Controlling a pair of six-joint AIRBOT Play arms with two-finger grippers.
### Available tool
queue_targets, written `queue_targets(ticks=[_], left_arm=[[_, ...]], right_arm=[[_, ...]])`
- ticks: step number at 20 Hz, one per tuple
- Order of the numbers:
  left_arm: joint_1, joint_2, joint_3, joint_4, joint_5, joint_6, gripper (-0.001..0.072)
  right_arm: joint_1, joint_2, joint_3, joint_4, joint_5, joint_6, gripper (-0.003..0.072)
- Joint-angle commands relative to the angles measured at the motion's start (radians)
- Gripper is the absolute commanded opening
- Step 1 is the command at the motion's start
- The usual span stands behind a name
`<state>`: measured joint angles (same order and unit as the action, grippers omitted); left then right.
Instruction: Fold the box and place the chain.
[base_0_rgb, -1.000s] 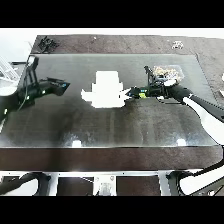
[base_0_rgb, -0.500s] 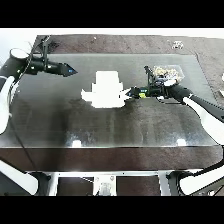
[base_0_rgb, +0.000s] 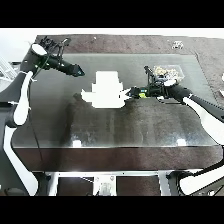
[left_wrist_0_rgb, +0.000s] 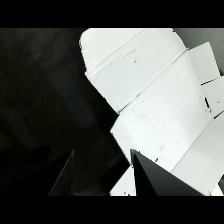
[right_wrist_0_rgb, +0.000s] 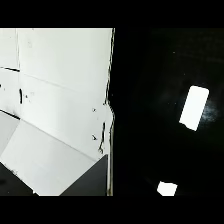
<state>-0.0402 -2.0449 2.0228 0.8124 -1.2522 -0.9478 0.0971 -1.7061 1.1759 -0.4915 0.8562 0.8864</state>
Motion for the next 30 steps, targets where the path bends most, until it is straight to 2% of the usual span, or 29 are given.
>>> queue_targets(ticks=[1,6,11,23,30], left_arm=[[-0.027,-0.046,0.014,0.010,0.012,-0.016,0.0424],[-0.045,-0.096,0.014,-0.076,0.015,0.007,0.0425],[-0.047,-0.134,0.014,-0.179,-0.040,0.037,0.0425],[-0.076,-0.164,0.014,-0.144,-0.019,0.059,0.0416],[-0.076,-0.128,0.017,-0.107,-0.006,0.097,0.0417]], right_arm=[[0.000,-0.002,0.000,0.000,0.001,-0.001,0.0004],[0.000,-0.003,-0.001,0.000,0.001,-0.002,0.0004],[0.000,-0.003,-0.001,0.000,0.001,-0.008,0.0005],[0.000,-0.003,-0.001,0.000,0.001,-0.008,0.0005],[0.000,-0.003,-0.001,-0.018,0.001,-0.008,0.0005]])
